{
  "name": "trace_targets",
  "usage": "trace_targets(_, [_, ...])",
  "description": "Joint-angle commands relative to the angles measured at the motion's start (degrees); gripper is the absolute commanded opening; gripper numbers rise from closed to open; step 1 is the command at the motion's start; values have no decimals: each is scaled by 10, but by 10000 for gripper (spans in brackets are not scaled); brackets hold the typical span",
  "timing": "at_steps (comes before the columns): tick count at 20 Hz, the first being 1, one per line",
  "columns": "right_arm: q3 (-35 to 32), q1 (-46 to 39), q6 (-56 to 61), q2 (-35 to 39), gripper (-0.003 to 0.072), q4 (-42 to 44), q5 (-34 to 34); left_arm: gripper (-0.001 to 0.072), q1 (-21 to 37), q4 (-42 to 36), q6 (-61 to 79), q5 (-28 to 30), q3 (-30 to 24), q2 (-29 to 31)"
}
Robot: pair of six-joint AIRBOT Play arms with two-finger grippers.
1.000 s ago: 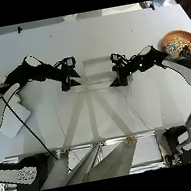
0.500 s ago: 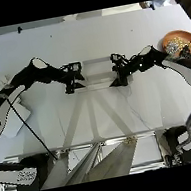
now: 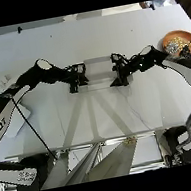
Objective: Fold the box and place the chain.
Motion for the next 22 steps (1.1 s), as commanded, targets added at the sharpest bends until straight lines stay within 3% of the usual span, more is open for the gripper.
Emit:
trace_targets(1, [0, 0, 1, 0, 500, 0, 0, 140, -6, -11, 2, 2, 0, -9])
trace_targets(3, [0, 0, 1, 0, 500, 0, 0, 145, -6, -31, 2, 5, 0, -12])
trace_targets(5, [0, 0, 1, 0, 500, 0, 0, 279, -6, -37, 0, 6, 0, -12])
trace_targets(7, [0, 0, 1, 0, 500, 0, 0, 348, -6, -37, -1, 5, 0, -12])
trace_targets(10, [0, 0, 1, 0, 500, 0, 0, 349, -6, -37, -3, 5, 0, -12])
trace_targets(11, [0, 0, 1, 0, 500, 0, 0, 319, -6, -37, -5, 5, 0, -12])
trace_targets(13, [0, 0, 1, 0, 500, 0, 0, 22, -3, -25, -24, 0, 0, -1])
trace_targets(18, [0, 0, 1, 0, 500, 0, 0, 17, 45, -17, -71, -16, 0, 99])
trace_targets(20, [0, 0, 1, 0, 500, 0, 0, 21, 79, -16, -104, -83, 0, 136])
trace_targets(22, [0, 0, 1, 0, 500, 0, 0, 38, 111, 22, -103, -191, 0, 155])
